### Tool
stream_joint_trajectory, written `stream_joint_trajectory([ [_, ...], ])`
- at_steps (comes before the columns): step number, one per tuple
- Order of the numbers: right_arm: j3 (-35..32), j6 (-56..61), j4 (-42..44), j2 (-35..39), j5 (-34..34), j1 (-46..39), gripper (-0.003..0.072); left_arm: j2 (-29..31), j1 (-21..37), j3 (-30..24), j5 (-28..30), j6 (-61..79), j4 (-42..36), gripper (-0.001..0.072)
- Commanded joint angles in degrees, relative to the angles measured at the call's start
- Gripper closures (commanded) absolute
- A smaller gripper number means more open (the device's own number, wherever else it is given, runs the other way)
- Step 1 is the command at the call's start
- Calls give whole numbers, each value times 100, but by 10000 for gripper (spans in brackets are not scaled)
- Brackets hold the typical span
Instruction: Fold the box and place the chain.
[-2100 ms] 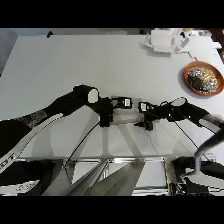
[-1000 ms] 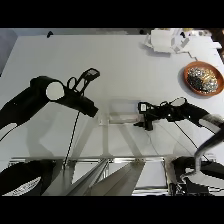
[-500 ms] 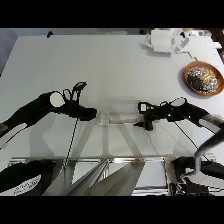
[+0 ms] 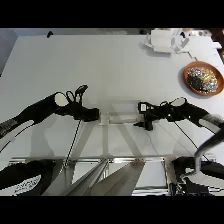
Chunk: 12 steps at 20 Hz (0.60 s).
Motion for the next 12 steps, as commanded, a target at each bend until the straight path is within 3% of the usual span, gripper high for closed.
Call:
stream_joint_trajectory([
  [1,0,0,0,4,2,2,326,55,0,-2,-122,702,-455,700],
  [5,0,0,2,4,0,2,326,363,-153,2,-98,1073,-752,689],
  [6,0,0,0,4,0,0,326,424,-186,2,-101,1073,-772,636],
  [8,0,0,0,4,2,2,326,505,-262,2,-96,1069,-859,445],
  [12,0,0,0,4,0,2,326,516,-468,2,70,1067,-1012,428],
])
